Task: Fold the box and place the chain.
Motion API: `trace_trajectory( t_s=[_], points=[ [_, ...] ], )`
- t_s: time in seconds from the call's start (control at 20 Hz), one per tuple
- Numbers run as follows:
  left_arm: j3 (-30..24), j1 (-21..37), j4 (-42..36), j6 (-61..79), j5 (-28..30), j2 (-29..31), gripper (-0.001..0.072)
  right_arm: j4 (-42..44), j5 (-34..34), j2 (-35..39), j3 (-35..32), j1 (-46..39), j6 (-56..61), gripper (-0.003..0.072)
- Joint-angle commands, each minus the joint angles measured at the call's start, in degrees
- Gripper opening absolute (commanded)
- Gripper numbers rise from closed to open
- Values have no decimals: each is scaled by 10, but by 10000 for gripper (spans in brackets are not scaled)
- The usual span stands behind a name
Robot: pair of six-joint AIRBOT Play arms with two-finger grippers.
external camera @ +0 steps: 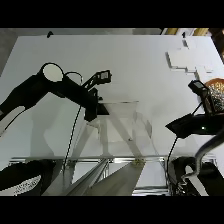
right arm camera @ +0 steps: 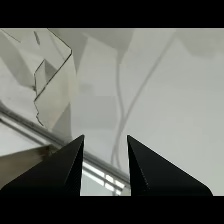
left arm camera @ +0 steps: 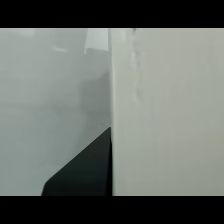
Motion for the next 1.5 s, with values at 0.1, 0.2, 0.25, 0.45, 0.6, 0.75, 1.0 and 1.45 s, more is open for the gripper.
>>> trace_trajectory(
  t_s=[0.1,0.2,0.25,0.45,0.6,0.75,1.0,1.45],
  points=[
    [-53,2,-89,154,48,-55,4,60,-30,0,5,0,-50,299],
    [-53,1,-102,241,71,-86,4,64,-40,0,5,0,-54,299],
    [-53,-1,-87,263,86,-98,4,59,-44,0,5,0,-54,299],
    [-53,-7,-57,264,130,-133,3,59,-53,0,4,0,-72,299],
    [-53,-7,-59,265,158,-139,2,60,-61,0,4,0,-72,298],
    [-53,-15,-59,266,209,-139,2,61,-65,0,4,0,-73,298],
    [-53,-67,-59,269,257,-139,2,62,-67,0,-14,0,-82,298],
    [-53,-90,-63,270,259,-139,2,62,-79,-1,-63,0,-195,298]
  ],
)
